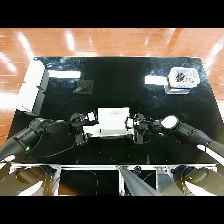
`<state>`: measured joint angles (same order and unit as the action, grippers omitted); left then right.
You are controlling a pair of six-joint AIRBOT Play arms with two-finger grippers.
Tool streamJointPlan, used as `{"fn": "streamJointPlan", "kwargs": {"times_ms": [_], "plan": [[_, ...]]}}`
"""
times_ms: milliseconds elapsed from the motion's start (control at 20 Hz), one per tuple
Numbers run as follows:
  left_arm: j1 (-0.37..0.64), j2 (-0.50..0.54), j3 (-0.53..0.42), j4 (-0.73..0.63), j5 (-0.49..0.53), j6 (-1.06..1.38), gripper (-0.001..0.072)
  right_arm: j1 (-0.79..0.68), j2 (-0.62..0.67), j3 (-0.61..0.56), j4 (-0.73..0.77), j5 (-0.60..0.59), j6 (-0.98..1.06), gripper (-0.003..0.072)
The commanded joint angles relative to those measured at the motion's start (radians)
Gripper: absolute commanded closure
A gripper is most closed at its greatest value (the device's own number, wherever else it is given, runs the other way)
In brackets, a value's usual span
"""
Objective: Fold the box and place the chain.
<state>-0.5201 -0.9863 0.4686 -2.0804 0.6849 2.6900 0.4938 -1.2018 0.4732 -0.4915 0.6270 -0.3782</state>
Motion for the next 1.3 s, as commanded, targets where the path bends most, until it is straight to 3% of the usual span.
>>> {"fn": "streamJointPlan", "kwargs": {"times_ms": [0, 750, 1250], "plan": [[-0.005, -0.04, 0.0, -0.025, -0.039, 0.024, 0.0095, 0.001, 0.0, 0.0, 0.0, 0.0, 0.001, 0.0066], [-0.032, -0.092, 0.029, -0.151, -0.036, 0.03, 0.0097, 0.001, 0.0, 0.0, 0.0, 0.0, 0.0, 0.0066], [-0.036, -0.098, 0.034, -0.218, -0.006, 0.029, 0.0155, 0.001, -0.001, 0.0, 0.0, 0.0, 0.001, 0.0066]]}}
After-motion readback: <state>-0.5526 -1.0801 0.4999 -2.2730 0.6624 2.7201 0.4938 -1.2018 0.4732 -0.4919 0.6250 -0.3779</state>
